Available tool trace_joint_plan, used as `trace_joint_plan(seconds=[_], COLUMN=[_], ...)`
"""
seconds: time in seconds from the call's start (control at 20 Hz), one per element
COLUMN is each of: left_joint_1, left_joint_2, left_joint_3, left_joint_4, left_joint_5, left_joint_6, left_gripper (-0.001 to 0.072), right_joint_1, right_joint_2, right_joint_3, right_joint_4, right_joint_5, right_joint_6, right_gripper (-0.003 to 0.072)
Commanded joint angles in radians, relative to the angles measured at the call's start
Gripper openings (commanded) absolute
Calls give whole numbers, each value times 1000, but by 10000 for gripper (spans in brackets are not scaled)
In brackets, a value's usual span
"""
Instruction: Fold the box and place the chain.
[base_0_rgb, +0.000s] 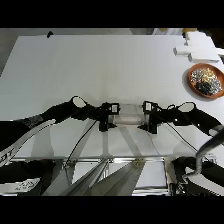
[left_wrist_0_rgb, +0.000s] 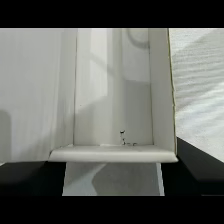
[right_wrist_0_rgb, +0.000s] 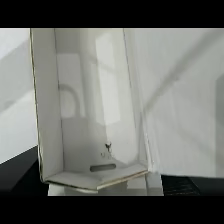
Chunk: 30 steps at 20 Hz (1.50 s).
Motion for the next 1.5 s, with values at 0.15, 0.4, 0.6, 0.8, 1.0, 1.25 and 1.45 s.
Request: trace_joint_plan(seconds=[0.15, 0.4, 0.6, 0.8, 1.0, 1.25, 1.45], left_joint_1=[0, 0, 0, 0, 0, 0, 0], left_joint_2=[1, 1, 1, 1, 1, 1, 1], left_joint_3=[0, 0, 0, 0, 0, 0, 0], left_joint_4=[3, 3, 3, 3, 3, 3, 3], left_joint_5=[5, 5, 5, 5, 5, 5, 5], left_joint_6=[2, 2, 2, 2, 2, 2, 2], left_gripper=[273, 273, 273, 273, 273, 273, 273], right_joint_1=[0, 0, 0, 1, 0, 0, 0], right_joint_2=[203, 412, 483, 419, 228, 60, 63], right_joint_3=[0, 0, 0, 0, 0, 0, 1], right_joint_4=[-382, -426, -261, 119, 207, 176, 27], right_joint_5=[21, 135, 189, -10, -132, -240, -219], right_joint_6=[319, 412, 410, 372, 322, 442, 601], right_gripper=[675, 311, 17, 16, 17, 17, 16])
